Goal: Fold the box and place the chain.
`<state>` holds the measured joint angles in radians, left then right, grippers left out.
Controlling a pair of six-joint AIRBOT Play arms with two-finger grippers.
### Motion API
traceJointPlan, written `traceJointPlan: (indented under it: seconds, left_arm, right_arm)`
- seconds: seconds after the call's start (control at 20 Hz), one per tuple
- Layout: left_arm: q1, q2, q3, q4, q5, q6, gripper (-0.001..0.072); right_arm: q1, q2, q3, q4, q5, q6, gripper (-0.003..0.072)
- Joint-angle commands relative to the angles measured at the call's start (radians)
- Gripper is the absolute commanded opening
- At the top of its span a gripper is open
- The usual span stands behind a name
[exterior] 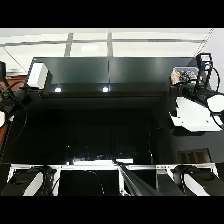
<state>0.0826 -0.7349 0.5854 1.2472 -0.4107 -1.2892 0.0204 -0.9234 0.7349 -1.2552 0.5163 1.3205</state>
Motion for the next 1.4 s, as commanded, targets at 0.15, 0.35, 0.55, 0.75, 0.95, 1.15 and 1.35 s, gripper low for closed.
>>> traceJointPlan:
  seconds: [0.15,0.35,0.55,0.75,0.95,1.15,1.35]
  left_arm:
    - [-0.015,-0.133,0.004,-0.291,0.251,0.000,0.0076]
    - [-0.095,-0.331,0.101,-0.286,0.047,0.027,0.0607]
    - [-0.071,-0.444,0.298,-0.117,-0.299,0.055,0.0712]
    - [-0.034,-0.481,0.397,0.058,-0.470,-0.018,0.0713]
    - [-0.018,-0.503,0.397,0.055,-0.485,-0.023,0.0708]
    - [-0.018,-0.505,0.397,0.055,-0.478,-0.024,0.0707]
    - [-0.018,-0.506,0.397,0.055,-0.480,-0.035,0.0707]
  right_arm:
    - [-0.011,-0.027,-0.001,-0.015,-0.173,0.000,0.0316]
    - [-0.130,-0.163,0.013,-0.036,-0.109,0.015,0.0623]
    - [-0.434,-0.315,0.219,-0.127,0.210,0.011,0.0715]
    - [-0.723,-0.360,0.319,-0.307,0.303,0.164,0.0714]
    - [-0.959,-0.475,0.410,-0.132,0.445,0.089,0.0713]
    - [-1.002,-0.655,0.590,0.009,0.725,-0.124,0.0706]
    - [-0.964,-0.756,0.674,0.015,0.845,-0.300,0.0705]
